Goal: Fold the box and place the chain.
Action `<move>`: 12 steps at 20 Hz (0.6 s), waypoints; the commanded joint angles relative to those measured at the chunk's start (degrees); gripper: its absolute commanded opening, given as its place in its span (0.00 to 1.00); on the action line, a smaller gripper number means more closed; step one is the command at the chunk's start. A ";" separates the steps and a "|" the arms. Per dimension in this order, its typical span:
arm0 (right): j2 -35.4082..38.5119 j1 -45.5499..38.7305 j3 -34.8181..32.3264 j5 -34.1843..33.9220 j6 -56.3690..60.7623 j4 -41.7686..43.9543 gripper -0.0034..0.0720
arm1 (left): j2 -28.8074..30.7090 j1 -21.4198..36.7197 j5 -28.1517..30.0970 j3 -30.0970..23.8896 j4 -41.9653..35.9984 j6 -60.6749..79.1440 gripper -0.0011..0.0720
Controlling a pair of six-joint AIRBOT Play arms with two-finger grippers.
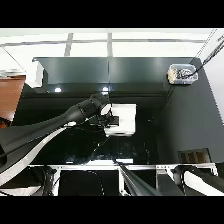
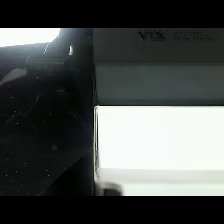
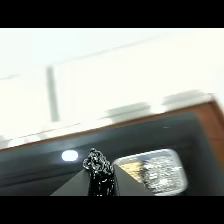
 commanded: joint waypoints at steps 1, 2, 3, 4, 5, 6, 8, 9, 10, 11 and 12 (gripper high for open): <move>5.22 0.07 0.46 9.46 -2.34 10.51 0.06 | 0.00 0.02 -0.02 0.02 0.02 0.02 0.06; 5.70 0.09 0.44 13.16 -2.73 13.25 0.06 | 0.00 0.02 -0.02 0.02 0.02 0.02 0.06; 5.92 0.31 0.44 17.42 -3.43 16.63 0.06 | 0.00 0.02 0.00 0.02 0.02 0.02 0.05; 5.95 1.07 0.44 20.83 -3.61 18.53 0.06 | 0.00 0.02 0.00 0.02 0.02 0.02 0.06; 6.08 2.47 0.17 23.50 -3.65 19.28 0.06 | 0.00 0.02 0.02 0.02 0.02 0.02 0.06; 6.36 4.39 -0.68 25.77 -4.00 19.54 0.06 | 0.00 0.02 0.02 0.02 0.02 0.02 0.05; 7.19 8.85 -4.35 28.41 -4.28 19.54 0.06 | 0.00 0.02 0.02 0.02 0.02 0.02 0.06; 7.48 11.23 -6.58 28.89 -4.28 19.58 0.06 | 0.00 0.02 0.04 0.02 0.02 0.02 0.06; 7.58 13.49 -8.61 28.74 -4.33 19.58 0.06 | 0.00 0.02 0.02 0.02 0.02 0.00 0.05; 7.67 15.74 -10.88 28.00 -4.46 19.63 0.06 | 0.00 0.02 0.04 0.02 0.02 0.00 0.06; 7.65 17.88 -12.98 26.80 -4.46 19.63 0.06 | 0.00 0.02 0.02 0.02 0.02 0.02 0.06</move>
